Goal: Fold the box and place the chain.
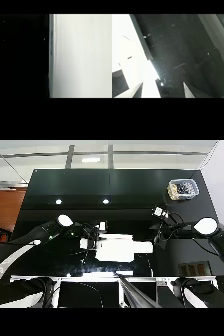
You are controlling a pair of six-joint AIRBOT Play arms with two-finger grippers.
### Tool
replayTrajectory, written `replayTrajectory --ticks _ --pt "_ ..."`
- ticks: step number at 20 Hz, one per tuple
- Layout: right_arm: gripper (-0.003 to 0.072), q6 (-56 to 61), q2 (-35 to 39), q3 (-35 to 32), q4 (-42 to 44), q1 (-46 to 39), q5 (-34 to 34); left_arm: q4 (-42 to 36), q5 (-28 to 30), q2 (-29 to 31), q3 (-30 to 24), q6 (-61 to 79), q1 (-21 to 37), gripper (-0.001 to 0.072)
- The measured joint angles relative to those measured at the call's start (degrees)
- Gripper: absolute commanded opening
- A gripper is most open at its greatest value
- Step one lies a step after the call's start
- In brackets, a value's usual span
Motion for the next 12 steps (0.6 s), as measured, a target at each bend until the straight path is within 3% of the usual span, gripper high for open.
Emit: replayTrajectory --ticks 3,4,5,12 --pt "0.0587 0.55 -0.24 -0.11 3.43 0.7 0.28 0.17 0.0 -0.04 0.0 0.0 0.0 0.0025" --pt "0.0694 0.74 -0.26 -0.09 4.2 1.2 0.13 0.2 0.0 -0.04 0.0 0.0 0.0 0.0025" --pt "0.072 0.79 -0.31 -0.11 3.87 1.88 0.11 0.22 0.0 -0.04 0.0 0.0 0.0 0.0025" --pt "0.072 -2.25 -0.42 -4.57 -2.6 10.23 -2.6 0.44 -0.02 -0.04 0.0 0.02 0.0 0.0025"
